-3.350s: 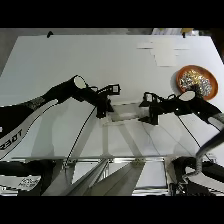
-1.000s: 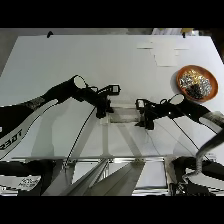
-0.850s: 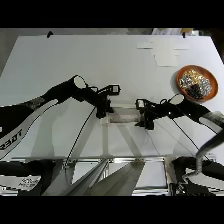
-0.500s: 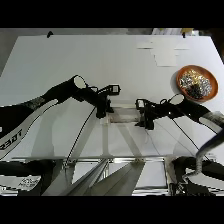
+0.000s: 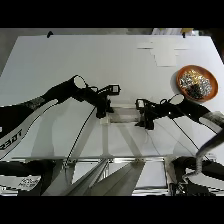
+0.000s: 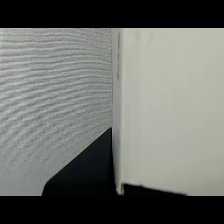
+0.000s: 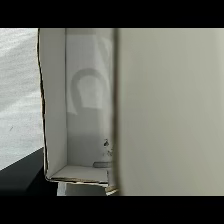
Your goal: Fold the box and place the chain.
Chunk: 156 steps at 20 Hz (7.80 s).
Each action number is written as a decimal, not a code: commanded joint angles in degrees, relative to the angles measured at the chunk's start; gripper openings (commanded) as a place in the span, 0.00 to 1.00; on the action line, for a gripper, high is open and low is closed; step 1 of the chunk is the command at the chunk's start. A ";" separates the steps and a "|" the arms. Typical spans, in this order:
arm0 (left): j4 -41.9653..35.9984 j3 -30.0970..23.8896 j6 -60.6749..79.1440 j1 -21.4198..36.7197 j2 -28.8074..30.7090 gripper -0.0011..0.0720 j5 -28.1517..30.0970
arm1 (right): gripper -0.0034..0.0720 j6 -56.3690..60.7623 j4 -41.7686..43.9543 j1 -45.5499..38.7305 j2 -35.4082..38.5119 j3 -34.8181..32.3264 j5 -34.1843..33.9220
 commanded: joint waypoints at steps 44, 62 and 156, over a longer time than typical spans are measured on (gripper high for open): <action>17.99 -0.02 -46.66 -17.70 12.17 0.02 31.67 | 0.58 0.02 0.00 0.07 -0.02 -0.04 0.02; 26.80 0.00 -53.77 -15.78 16.24 0.02 10.16 | 0.58 0.02 0.00 0.07 -0.02 -0.04 0.02; 5.68 -29.18 -89.81 -0.35 20.76 0.02 20.44 | 0.58 0.02 0.00 0.07 -0.02 -0.04 0.02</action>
